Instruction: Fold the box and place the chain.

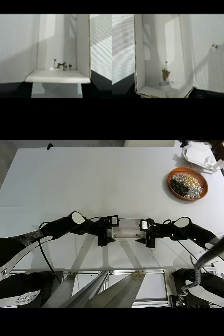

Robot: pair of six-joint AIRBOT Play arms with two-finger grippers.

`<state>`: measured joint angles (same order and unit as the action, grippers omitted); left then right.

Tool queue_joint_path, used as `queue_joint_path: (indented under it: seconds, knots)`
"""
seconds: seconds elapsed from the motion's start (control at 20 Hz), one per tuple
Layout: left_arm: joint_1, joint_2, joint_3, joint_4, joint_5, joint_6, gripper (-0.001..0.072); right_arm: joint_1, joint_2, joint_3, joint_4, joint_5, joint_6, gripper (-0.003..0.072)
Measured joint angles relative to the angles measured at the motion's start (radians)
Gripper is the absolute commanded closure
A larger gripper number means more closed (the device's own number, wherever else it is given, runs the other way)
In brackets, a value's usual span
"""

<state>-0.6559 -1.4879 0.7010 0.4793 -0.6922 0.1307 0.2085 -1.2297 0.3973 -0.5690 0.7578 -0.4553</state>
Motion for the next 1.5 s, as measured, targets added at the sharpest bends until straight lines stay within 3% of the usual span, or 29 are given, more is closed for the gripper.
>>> queue_joint_path:
  seconds: [0.15,0.2,0.25,0.3,0.6,0.85,0.9,1.1,1.15,1.2,1.25,1.5]
  knots:
    - [0.000,0.000,0.000,0.000,0.000,0.000,0.0364,0.000,0.000,0.000,0.000,-0.003,0.001,0.0221]
    - [0.000,0.000,0.000,0.000,0.000,0.000,0.0364,0.000,0.000,0.000,0.000,-0.005,0.002,0.0167]
    - [0.000,0.000,0.000,0.000,0.000,0.000,0.0364,0.000,0.000,0.000,0.000,-0.006,0.002,0.0022]
    - [0.000,0.000,0.000,0.000,0.000,0.000,0.0364,0.001,0.000,0.000,0.000,-0.016,0.003,-0.0017]
    - [0.000,0.000,0.000,0.000,0.000,0.000,0.0364,0.001,0.025,0.000,-0.060,-0.017,0.039,-0.0017]
    - [0.000,0.000,0.000,0.000,0.000,0.000,0.0364,0.000,0.110,0.000,-0.293,-0.010,0.259,-0.0015]
    - [0.000,0.000,0.000,0.000,0.000,0.000,0.0364,0.000,0.136,0.000,-0.363,-0.007,0.327,0.0014]
    - [0.000,0.000,0.000,0.000,0.000,0.000,0.0364,-0.002,0.282,-0.003,-0.672,0.061,0.552,0.0276]
    - [0.000,0.000,0.000,0.000,0.000,0.000,0.0364,-0.002,0.323,-0.002,-0.697,0.089,0.587,0.0423]
    - [0.000,0.000,0.000,0.000,0.000,0.000,0.0364,-0.001,0.369,-0.001,-0.700,0.127,0.614,0.0629]
    - [0.000,0.000,0.000,0.000,0.000,0.000,0.0364,-0.001,0.409,-0.002,-0.706,0.164,0.629,0.0674]
    - [0.000,0.000,0.000,0.000,0.000,0.000,0.0364,-0.001,0.539,-0.002,-0.444,0.216,0.628,0.0674]
